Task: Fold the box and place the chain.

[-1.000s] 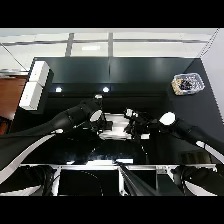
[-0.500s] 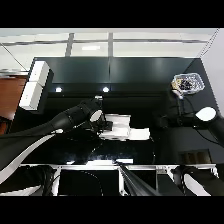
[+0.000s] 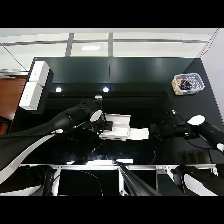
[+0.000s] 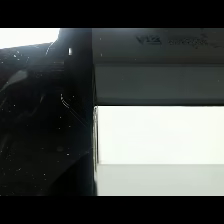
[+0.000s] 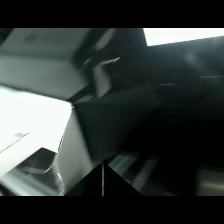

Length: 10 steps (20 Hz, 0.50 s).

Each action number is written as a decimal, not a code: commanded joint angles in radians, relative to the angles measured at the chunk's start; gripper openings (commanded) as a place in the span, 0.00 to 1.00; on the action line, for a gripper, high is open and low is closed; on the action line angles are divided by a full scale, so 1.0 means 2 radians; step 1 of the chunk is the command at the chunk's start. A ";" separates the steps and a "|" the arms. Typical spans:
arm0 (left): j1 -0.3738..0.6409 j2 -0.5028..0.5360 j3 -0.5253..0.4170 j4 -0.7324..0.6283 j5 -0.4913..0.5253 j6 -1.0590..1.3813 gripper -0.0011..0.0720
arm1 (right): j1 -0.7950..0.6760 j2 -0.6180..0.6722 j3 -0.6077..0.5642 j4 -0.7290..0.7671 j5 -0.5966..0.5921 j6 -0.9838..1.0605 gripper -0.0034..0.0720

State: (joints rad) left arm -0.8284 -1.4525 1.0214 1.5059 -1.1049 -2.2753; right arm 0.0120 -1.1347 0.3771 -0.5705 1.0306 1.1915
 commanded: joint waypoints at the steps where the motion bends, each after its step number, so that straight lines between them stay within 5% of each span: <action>1: 0.000 0.000 0.000 0.000 0.000 0.000 0.05 | 0.027 -0.023 0.003 0.090 0.004 -0.078 0.06; 5: 0.000 0.000 0.000 0.000 -0.001 0.000 0.05 | 0.026 -0.023 0.032 0.089 0.026 -0.089 0.06; 6: 0.000 0.000 0.000 0.000 -0.002 0.000 0.05 | 0.026 -0.023 0.039 0.091 0.037 -0.096 0.15; 7: 0.000 0.000 0.000 0.000 -0.002 0.000 0.05 | 0.026 -0.023 0.046 0.091 0.047 -0.099 0.55; 8: 0.000 0.000 0.000 0.000 -0.002 0.000 0.05 | 0.027 -0.023 0.050 0.091 0.048 -0.099 0.80; 10: 0.000 0.000 0.000 0.000 -0.002 0.000 0.05 | 0.031 -0.023 0.051 0.096 0.039 -0.098 0.82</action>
State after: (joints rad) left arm -0.8284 -1.4525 1.0214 1.5059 -1.1076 -2.2745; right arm 0.0654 -1.1793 0.4614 -0.3992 1.0977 1.0142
